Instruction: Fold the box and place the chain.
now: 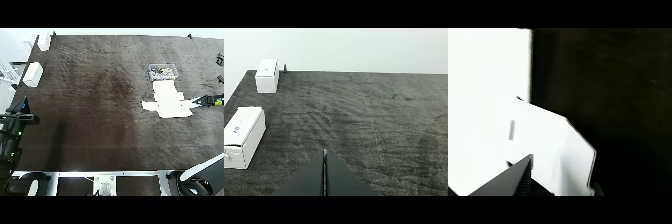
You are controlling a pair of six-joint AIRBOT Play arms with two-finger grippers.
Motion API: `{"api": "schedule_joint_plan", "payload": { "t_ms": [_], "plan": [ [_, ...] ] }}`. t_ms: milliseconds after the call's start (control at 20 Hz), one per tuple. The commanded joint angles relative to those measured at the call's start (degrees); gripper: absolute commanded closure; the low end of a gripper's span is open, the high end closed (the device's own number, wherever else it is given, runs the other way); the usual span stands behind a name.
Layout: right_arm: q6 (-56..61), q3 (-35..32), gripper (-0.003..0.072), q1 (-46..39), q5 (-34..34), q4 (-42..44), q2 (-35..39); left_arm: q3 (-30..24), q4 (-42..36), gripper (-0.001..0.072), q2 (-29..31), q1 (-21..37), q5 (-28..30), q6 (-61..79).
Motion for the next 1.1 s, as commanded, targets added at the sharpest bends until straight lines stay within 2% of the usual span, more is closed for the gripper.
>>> {"api": "schedule_joint_plan", "payload": {
  "t_ms": [0,250,450,650,850,1050],
  "plan": [
    [1.4,-0.3,0.0339,1.0,4.0,3.2,-0.3,0.0,0.0,0.0688,0.0,0.0,0.0,0.0],
    [1.1,-2.6,0.034,2.0,3.9,2.7,-0.7,0.0,0.0,0.0687,0.0,0.0,0.0,0.0],
    [0.9,-2.6,0.0673,2.0,6.2,3.3,-0.8,0.0,0.0,0.0687,0.0,0.0,0.0,0.0],
    [4.5,-5.0,0.0677,2.4,6.2,7.5,0.5,0.0,0.0,0.0687,0.0,0.0,0.0,0.0],
    [2.0,-16.7,0.068,5.7,5.4,11.0,6.8,0.0,0.0,0.0687,0.0,0.0,0.0,0.0],
    [-6.7,-39.2,0.068,10.0,-8.0,23.3,19.8,0.0,0.0,0.0687,0.0,0.0,0.0,0.0]
  ]
}}
